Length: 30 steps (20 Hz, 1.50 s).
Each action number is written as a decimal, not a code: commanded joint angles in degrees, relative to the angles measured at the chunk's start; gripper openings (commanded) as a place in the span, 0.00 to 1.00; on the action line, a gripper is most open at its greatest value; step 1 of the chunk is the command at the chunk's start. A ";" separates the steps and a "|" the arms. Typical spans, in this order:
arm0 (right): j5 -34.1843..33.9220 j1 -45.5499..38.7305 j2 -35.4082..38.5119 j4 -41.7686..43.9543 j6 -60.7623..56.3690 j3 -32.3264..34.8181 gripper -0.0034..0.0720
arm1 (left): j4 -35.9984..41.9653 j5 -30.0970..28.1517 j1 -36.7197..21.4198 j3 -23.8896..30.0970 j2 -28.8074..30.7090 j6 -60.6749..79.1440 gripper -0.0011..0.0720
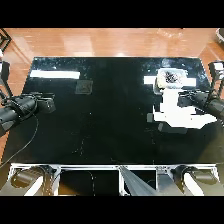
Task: Fold the box and place the chain.
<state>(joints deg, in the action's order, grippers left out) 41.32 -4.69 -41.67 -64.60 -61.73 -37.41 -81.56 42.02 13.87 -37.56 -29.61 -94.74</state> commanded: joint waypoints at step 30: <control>-4.83 -3.02 -0.74 3.10 -16.44 -0.31 0.98 | 4.31 -5.60 0.26 0.22 -10.73 -0.72 0.89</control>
<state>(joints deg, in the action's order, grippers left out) 36.73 -5.63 -42.24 -58.65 -71.83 -37.43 -78.17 36.51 14.06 -37.36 -37.93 -95.31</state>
